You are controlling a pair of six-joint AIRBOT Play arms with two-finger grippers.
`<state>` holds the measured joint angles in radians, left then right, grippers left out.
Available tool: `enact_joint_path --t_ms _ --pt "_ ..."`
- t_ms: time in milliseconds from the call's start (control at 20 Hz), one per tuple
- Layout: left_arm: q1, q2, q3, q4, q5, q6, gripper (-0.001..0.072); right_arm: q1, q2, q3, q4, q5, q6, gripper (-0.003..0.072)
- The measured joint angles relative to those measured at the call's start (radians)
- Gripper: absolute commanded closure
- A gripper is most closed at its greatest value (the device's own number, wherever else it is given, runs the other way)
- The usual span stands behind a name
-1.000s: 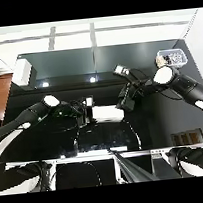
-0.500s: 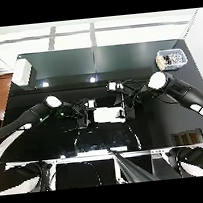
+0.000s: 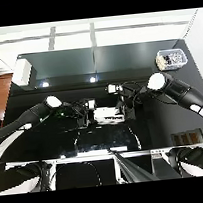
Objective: Fold the box and place the chain.
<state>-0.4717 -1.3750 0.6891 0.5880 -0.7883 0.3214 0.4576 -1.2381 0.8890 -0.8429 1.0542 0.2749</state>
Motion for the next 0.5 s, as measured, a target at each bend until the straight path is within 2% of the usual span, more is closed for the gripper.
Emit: enact_joint_path --t_ms 400,450,500 --pt "0.0 0.0 0.0 0.001 0.001 -0.002 0.0341 0.031 -0.001 -0.011 -0.027 -0.023 0.002 0.0446" --pt "0.0 0.0 0.0 0.001 0.001 -0.002 0.0341 0.034 0.0 -0.013 -0.032 -0.028 0.002 0.0406" --pt "0.0 0.0 0.0 0.001 0.001 -0.002 0.034 0.037 0.0 -0.013 -0.038 -0.033 0.002 0.0408"
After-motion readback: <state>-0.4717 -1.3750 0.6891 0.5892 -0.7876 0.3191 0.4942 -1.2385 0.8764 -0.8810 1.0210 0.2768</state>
